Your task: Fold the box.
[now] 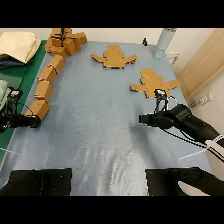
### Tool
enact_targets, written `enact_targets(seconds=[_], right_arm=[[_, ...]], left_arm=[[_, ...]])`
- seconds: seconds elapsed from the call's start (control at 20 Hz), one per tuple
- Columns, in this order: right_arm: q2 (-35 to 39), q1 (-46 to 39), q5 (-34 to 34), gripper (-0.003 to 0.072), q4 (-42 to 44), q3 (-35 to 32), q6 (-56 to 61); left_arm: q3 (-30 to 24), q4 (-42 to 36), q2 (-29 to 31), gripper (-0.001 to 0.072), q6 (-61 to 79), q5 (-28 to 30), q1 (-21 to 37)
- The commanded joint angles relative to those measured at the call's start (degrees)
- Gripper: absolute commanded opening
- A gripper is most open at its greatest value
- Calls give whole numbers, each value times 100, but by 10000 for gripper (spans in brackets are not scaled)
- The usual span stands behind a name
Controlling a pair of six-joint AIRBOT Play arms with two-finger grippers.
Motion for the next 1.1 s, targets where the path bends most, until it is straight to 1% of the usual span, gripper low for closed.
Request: enact_targets(seconds=[0.0, 0.1, 0.3, 0.45, 0.75, 0.9, 1.05], right_arm=[[-2, -2, 20, 8, 22, 7, 2], [-2, -2, 20, 8, 61, 7, 2], [-7, -2, 79, 8, 66, 7, 4], [-7, -2, 114, 8, 72, 7, 4], [-7, 0, 114, 8, 195, 7, 4], [-7, 0, 114, 8, 214, 7, 4], [-7, 0, 114, 8, 214, 7, 4]], left_arm=[[101, -321, -516, 447, 9, 581, 28], [293, -365, -782, 447, 7, 680, 22], [673, -667, -1213, 447, 210, 669, -68], [752, -662, -1438, 448, 245, 866, -273], [752, -664, -1460, 448, 243, 909, -297], [752, -664, -1460, 447, 243, 1113, -295], [752, -664, -1460, 447, 243, 1099, -297]])
